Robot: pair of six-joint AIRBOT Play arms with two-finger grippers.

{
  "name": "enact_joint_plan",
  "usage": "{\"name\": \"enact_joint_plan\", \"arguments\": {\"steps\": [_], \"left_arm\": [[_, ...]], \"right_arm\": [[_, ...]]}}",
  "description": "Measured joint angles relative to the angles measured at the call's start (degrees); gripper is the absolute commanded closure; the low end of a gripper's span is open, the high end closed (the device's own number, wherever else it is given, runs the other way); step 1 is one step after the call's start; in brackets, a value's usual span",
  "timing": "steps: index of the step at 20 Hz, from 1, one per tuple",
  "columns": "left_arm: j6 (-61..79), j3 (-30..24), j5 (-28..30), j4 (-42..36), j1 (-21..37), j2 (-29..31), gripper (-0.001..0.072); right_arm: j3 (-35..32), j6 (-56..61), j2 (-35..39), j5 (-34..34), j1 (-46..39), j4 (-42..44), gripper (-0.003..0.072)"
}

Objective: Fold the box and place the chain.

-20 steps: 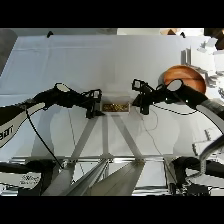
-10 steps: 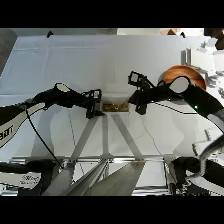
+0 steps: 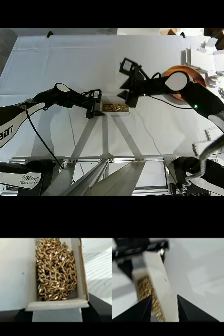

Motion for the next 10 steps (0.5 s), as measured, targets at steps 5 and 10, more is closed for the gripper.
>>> {"name": "enact_joint_plan", "arguments": {"steps": [5,10], "left_arm": [[0.0,0.0,0.0,0.0,0.0,0.0,0.0499],[0.0,0.0,0.0,0.0,0.0,0.0,0.0499]], "right_arm": [[10.9,11.0,-9.3,2.6,-1.0,-1.6,0.0352],[18.1,17.6,-21.9,15.7,-3.5,-0.8,0.0352]]}}
